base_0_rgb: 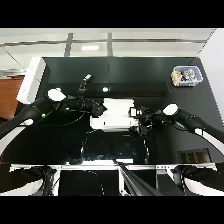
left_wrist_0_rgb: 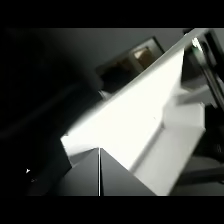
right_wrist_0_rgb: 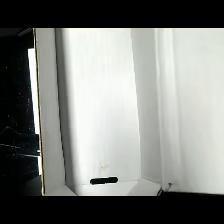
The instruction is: Fold the box and place the chain.
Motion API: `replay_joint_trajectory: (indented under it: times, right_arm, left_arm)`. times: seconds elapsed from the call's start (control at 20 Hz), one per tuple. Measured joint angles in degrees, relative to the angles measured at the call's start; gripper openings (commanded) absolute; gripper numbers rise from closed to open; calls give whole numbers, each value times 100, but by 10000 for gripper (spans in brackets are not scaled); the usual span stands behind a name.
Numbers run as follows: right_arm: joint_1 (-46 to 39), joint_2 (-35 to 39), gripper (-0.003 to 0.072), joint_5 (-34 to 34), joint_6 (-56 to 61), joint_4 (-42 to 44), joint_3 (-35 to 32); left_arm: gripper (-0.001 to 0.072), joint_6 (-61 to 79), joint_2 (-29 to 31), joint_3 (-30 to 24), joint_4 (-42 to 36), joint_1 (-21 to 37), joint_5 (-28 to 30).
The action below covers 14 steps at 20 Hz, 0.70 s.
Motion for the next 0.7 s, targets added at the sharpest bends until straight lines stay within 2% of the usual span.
replay_joint_trajectory:
  times: [0.15,0.4,0.55,0.7]
  right_arm:
    - [0,0,492,0,-2,0,0]
    - [0,0,493,15,-15,-11,0]
    - [0,0,493,13,-15,-9,0]
    - [0,0,493,11,-9,-2,0]
  left_arm:
    - [32,-61,-387,151,7,0,37]
    - [30,-111,-909,258,90,4,-450]
    - [30,-33,-887,404,199,59,-463]
    - [30,-13,-474,605,400,197,-391]
